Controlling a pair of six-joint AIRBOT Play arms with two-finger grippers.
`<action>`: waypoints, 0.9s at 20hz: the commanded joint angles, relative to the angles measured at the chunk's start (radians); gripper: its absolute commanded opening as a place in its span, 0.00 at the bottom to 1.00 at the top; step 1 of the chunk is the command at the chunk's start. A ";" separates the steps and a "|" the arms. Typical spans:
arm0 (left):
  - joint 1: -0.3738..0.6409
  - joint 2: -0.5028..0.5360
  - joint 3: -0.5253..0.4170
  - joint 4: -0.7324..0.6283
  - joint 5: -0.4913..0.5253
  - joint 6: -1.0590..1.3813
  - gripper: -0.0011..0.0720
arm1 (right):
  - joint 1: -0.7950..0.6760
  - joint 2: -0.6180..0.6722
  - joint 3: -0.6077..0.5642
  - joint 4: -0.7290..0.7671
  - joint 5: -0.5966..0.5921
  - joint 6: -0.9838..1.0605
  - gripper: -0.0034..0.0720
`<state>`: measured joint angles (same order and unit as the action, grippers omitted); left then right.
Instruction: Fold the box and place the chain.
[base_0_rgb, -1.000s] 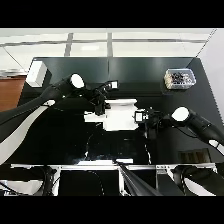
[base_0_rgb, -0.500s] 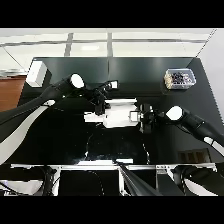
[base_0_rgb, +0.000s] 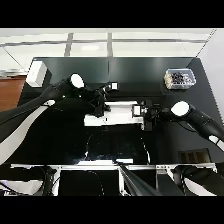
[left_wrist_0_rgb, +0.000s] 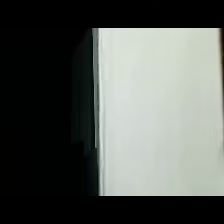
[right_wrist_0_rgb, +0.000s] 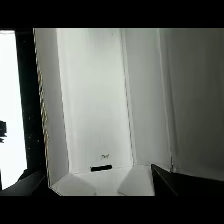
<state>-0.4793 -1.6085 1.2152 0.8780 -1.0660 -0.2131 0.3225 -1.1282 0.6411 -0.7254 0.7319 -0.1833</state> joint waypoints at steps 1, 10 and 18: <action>-0.001 -0.001 0.000 -0.002 -0.040 0.000 0.04 | -0.013 0.010 0.002 0.026 -0.007 0.042 0.99; -0.002 -0.036 0.000 -0.032 -0.042 0.000 0.04 | -0.046 -0.004 0.002 0.034 -0.002 0.076 0.99; -0.001 -0.038 0.000 -0.030 -0.036 0.001 0.04 | -0.046 -0.092 0.002 0.150 0.080 -0.047 0.99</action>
<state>-0.4808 -1.6451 1.2152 0.8513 -1.1057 -0.2119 0.2768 -1.1912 0.6422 -0.6216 0.7883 -0.1684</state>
